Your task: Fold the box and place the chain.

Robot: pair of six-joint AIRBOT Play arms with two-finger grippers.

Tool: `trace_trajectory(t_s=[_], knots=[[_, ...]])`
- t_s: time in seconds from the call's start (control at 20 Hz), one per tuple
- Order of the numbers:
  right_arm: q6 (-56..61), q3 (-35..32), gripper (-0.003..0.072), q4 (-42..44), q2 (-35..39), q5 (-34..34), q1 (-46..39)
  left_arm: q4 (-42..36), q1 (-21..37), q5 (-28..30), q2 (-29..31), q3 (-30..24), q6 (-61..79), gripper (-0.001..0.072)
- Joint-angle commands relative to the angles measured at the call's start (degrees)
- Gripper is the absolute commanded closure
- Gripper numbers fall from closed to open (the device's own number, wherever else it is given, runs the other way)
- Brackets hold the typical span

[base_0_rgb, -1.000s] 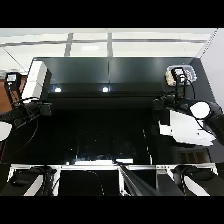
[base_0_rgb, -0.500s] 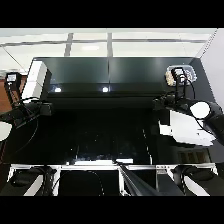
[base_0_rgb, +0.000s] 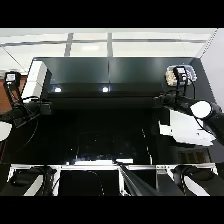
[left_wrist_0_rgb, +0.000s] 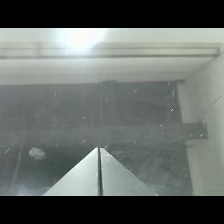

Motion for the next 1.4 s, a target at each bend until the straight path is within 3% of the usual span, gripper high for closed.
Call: trace_trajectory(t_s=[0.0, 0.05, 0.1, 0.15, 0.2, 0.25, 0.6, 0.8, 0.9, 1.15, 1.3, 1.35], knots=[[0.0, 0.0, 0.0068, 1.4, -0.1, -6.6, 0.0, -1.6, 0.0, 2.8, -0.1, 0.0, 0.0, 0.0679], [0.0, 0.0, -0.0025, 0.3, -0.2, -8.2, -0.1, -1.6, 0.0, 2.9, -0.3, 0.0, 0.0, 0.0679], [0.0, 0.0, -0.0025, -0.3, -0.2, -8.4, -0.6, -1.6, 0.0, 2.7, -0.7, 0.0, 0.0, 0.0665], [0.1, 0.0, -0.0025, -1.0, -0.2, -8.1, -1.8, -1.7, 0.0, 2.3, -1.0, 0.0, 0.0, 0.0514], [0.6, 0.0, -0.0026, -1.2, -0.2, -7.7, -3.8, -1.9, 0.0, 1.6, -1.4, 0.0, 0.0, 0.0228], [2.3, 0.2, -0.0025, -1.2, -0.2, -6.8, -7.2, -2.4, 0.0, 0.7, -1.7, 0.0, 0.0, -0.0011], [5.2, 5.5, -0.0019, -4.6, -1.1, 6.5, -44.2, -2.8, 0.0, -3.4, -2.0, 0.0, 0.0, 0.0003], [5.0, 8.2, -0.0019, -8.1, -5.5, 15.8, -59.4, -3.2, 0.0, -3.5, -2.0, -0.1, 0.0, 0.0003], [2.8, 9.9, -0.0019, -9.7, -9.0, 20.5, -62.9, -3.2, 0.0, -3.5, -2.1, -0.2, 0.0, 0.0003], [-8.1, 13.3, -0.0019, -16.3, -18.9, 40.1, -64.0, -3.4, 0.0, -3.4, -2.3, -0.2, 0.0, 0.0003], [-8.4, 13.3, -0.0013, -20.5, -21.2, 44.2, -64.0, -3.7, 0.0, -3.4, -3.3, -0.2, 0.0, 0.0003], [-8.4, 13.5, 0.0233, -21.9, -21.1, 44.0, -64.0, -4.3, 0.0, -3.4, -3.7, -0.2, 0.0, 0.0003]])
